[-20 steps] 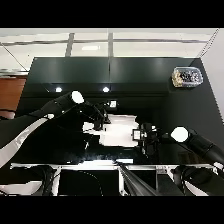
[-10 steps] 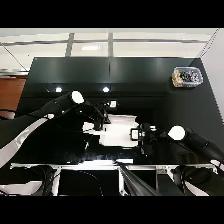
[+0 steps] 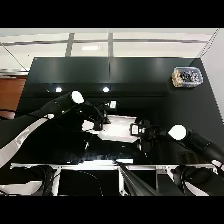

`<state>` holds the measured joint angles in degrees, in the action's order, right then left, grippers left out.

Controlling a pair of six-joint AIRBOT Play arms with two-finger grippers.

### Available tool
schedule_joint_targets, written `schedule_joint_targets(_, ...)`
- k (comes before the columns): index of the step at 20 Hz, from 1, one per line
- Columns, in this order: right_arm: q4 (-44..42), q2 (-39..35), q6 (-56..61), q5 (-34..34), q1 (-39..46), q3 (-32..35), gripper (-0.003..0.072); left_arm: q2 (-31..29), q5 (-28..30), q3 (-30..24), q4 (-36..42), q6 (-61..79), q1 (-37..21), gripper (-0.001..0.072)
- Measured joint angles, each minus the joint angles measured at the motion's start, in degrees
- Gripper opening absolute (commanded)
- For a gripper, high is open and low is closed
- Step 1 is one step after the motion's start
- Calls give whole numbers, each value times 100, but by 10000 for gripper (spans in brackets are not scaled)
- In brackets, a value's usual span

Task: Fold the box and place the chain.

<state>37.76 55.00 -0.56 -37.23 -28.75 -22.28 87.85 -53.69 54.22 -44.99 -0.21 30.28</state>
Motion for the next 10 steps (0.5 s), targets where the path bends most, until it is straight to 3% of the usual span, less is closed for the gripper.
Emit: schedule_joint_targets(10, 11, -236, 125, 2, 321, -225, 668, 4, -76, 0, 4, -9, 0, 29)
